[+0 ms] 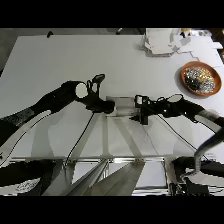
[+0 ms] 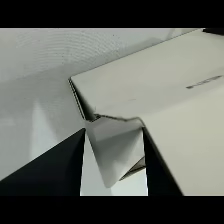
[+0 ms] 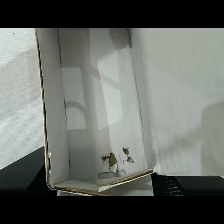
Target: Fold the box and place the chain.
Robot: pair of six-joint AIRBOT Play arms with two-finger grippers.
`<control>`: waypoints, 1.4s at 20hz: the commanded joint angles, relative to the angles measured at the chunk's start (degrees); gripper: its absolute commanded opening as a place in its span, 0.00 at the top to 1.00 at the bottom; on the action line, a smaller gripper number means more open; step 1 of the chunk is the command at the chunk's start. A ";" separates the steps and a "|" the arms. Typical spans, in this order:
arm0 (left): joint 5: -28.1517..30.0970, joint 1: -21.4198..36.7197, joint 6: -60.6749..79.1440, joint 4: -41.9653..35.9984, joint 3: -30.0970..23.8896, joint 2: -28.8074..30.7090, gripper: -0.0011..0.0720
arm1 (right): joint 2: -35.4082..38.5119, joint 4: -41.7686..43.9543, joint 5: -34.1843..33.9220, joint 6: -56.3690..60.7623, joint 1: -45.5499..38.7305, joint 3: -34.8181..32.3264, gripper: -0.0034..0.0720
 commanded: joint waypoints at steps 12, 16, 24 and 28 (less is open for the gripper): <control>-11.98 -4.83 -21.18 13.90 10.47 -4.70 0.70 | 0.02 0.00 0.00 0.00 0.00 0.02 0.35; -14.40 -6.93 -23.08 14.64 13.62 -8.31 0.69 | 0.02 0.00 0.00 0.00 -0.02 0.02 0.35; -14.62 -7.93 -27.34 22.40 13.62 -8.94 0.60 | 0.02 0.00 0.00 0.00 0.00 0.02 0.35; -14.53 -8.33 -27.34 23.02 13.68 -10.75 0.61 | 0.02 0.00 0.00 0.00 -0.02 0.02 0.35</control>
